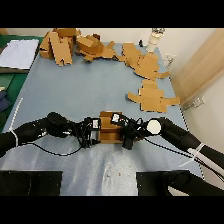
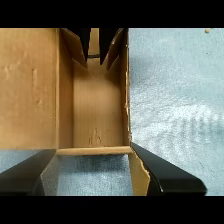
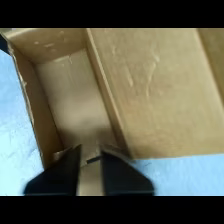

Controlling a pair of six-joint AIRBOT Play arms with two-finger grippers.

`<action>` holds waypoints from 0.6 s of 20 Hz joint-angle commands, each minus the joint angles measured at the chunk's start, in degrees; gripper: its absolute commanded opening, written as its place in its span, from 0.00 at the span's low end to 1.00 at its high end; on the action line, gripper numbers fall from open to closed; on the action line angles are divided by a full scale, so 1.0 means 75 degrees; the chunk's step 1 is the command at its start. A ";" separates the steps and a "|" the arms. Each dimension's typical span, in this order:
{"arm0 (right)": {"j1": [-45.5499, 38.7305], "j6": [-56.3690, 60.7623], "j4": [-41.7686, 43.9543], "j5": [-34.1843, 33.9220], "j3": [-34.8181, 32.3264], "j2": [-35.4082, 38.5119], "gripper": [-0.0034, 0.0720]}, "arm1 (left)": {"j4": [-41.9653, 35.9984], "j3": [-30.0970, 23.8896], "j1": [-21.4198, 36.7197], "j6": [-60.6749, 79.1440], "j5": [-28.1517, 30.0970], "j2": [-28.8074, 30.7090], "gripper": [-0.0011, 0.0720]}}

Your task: Fold the box.

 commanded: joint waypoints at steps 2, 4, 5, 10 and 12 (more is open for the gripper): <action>0.0157 -0.0012 0.0271 -0.0117 -0.0003 -0.0044 0.62 | 0.0003 0.0006 0.0000 0.0006 0.0000 0.0003 0.65; 0.0207 -0.0012 0.0271 -0.0125 -0.0003 -0.0044 0.68 | 0.0003 0.0006 0.0000 0.0006 0.0000 0.0003 0.65; 0.0207 -0.0012 0.0265 -0.0119 -0.0003 -0.0044 0.69 | 0.0003 0.0006 0.0000 0.0006 -0.0003 0.0003 0.65; 0.0204 -0.0009 0.0256 -0.0114 0.0000 -0.0041 0.59 | 0.0003 0.0006 0.0000 0.0006 -0.0003 0.0003 0.65; 0.0189 0.0017 0.0000 -0.0117 0.0000 -0.0041 0.41 | 0.0003 0.0006 0.0000 0.0006 -0.0003 0.0003 0.65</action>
